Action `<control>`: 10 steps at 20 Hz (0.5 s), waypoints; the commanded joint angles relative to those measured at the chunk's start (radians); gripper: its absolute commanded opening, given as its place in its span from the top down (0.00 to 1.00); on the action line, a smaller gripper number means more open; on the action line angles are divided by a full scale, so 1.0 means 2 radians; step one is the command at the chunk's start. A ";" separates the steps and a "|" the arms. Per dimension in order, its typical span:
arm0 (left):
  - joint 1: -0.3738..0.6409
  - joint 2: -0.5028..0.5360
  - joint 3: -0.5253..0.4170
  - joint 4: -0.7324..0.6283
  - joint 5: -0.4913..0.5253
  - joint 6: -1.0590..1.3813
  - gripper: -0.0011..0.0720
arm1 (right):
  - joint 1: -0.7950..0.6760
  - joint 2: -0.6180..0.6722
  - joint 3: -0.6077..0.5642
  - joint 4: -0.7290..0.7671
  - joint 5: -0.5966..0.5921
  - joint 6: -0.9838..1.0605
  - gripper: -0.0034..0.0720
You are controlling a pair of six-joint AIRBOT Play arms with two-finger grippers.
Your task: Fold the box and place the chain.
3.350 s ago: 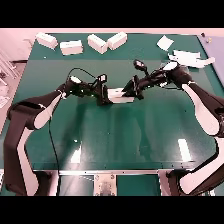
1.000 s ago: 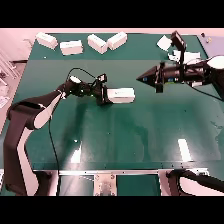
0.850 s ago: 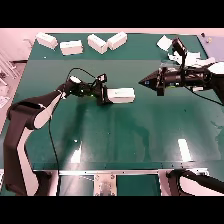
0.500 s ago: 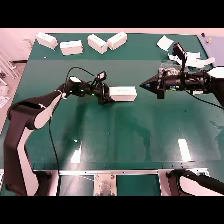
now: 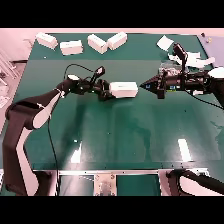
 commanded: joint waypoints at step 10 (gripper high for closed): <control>0.045 0.274 -0.188 0.130 0.259 -0.206 0.96 | -0.003 0.000 0.000 0.000 0.014 0.045 0.94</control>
